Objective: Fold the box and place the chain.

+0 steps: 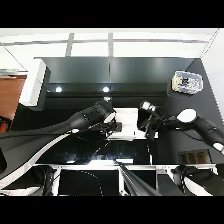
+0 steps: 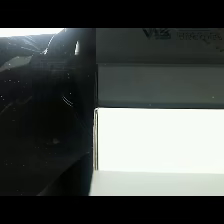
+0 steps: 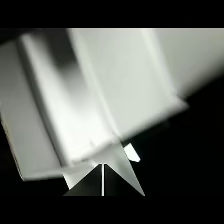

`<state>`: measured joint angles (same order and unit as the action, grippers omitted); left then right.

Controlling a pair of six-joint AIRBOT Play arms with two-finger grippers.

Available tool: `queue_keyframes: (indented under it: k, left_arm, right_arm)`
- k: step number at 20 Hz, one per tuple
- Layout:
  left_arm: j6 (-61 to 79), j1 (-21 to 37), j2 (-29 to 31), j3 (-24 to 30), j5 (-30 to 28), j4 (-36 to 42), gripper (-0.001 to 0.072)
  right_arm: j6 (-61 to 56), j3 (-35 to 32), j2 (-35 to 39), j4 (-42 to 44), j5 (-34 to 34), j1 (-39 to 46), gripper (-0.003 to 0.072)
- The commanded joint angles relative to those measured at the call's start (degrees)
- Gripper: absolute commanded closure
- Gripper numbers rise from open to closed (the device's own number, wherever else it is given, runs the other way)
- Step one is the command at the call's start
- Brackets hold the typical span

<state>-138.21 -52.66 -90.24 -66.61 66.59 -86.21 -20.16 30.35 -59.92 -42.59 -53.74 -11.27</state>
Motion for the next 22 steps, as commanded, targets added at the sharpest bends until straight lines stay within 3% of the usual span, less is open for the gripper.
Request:
queue_keyframes:
  k: [1, 4, 7, 10, 17, 22]
  left_arm:
    - [0.0, 0.0, 0.0, -0.1, -0.1, -0.1, 0.0679]
    - [0.0, 0.0, 0.0, -0.1, -0.1, 0.0, 0.0679]
    - [0.0, 0.0, 0.0, -0.1, -0.1, -0.1, 0.0679]
    - [0.0, 0.0, 0.0, -0.1, -0.1, -0.1, 0.0679]
    - [0.0, 0.0, 0.0, -0.1, -0.1, -0.1, 0.0679]
    - [0.0, 0.0, 0.0, -0.1, -0.1, -0.1, 0.0679]
  right_arm:
    - [-28.2, 3.0, 5.9, -12.2, -9.7, 13.3, 0.0676]
    - [-52.9, 1.5, 6.6, -12.1, -7.0, 28.2, 0.0677]
    - [-57.4, -3.1, 5.2, -11.5, -6.9, 32.3, 0.0677]
    - [-54.8, -7.5, 1.0, -5.5, -7.7, 30.1, 0.0677]
    - [-29.9, -8.2, -10.4, 15.9, -13.1, 19.3, 0.0676]
    - [-28.2, -3.5, -10.4, 16.1, -17.6, 19.2, 0.0675]
